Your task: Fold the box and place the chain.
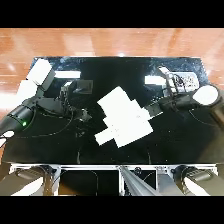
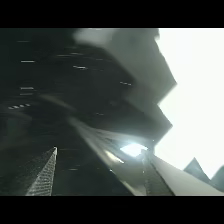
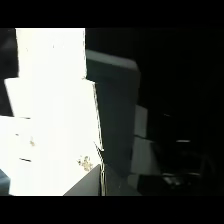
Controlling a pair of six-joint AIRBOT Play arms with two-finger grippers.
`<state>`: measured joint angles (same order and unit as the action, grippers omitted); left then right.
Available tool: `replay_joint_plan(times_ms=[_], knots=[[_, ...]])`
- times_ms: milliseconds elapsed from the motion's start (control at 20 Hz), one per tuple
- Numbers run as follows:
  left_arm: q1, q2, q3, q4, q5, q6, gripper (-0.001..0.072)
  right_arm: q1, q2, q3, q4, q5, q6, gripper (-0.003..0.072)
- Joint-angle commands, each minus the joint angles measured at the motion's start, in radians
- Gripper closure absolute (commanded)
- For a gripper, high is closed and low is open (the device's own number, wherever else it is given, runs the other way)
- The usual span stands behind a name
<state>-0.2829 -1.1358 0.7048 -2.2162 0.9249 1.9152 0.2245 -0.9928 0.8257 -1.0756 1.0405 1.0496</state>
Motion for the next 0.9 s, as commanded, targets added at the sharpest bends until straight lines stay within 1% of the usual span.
replay_joint_plan(times_ms=[0,150,300,450,700,850], knots=[[0.021,-0.02,-0.009,-0.299,0.079,0.333,0.0104,-0.037,0.062,-0.093,-0.008,-0.073,-0.024,0.0644],[0.021,-0.088,-0.01,-0.469,0.109,0.504,0.0104,-0.037,0.064,-0.19,0.115,-0.167,-0.072,0.0644],[0.021,-0.173,-0.008,-0.519,0.061,0.523,0.0104,-0.037,0.064,-0.255,0.192,-0.248,-0.109,0.0645],[0.021,-0.245,-0.008,-0.541,0.064,0.54,0.0104,-0.037,0.064,-0.304,0.216,-0.308,-0.112,0.0646],[0.021,-0.287,-0.001,-0.653,0.058,0.691,0.0104,-0.037,0.064,-0.329,0.237,-0.308,-0.111,0.0645],[0.021,-0.348,0.068,-0.65,0.071,0.7,0.0104,-0.037,0.063,-0.33,0.248,-0.309,-0.109,0.0646]])
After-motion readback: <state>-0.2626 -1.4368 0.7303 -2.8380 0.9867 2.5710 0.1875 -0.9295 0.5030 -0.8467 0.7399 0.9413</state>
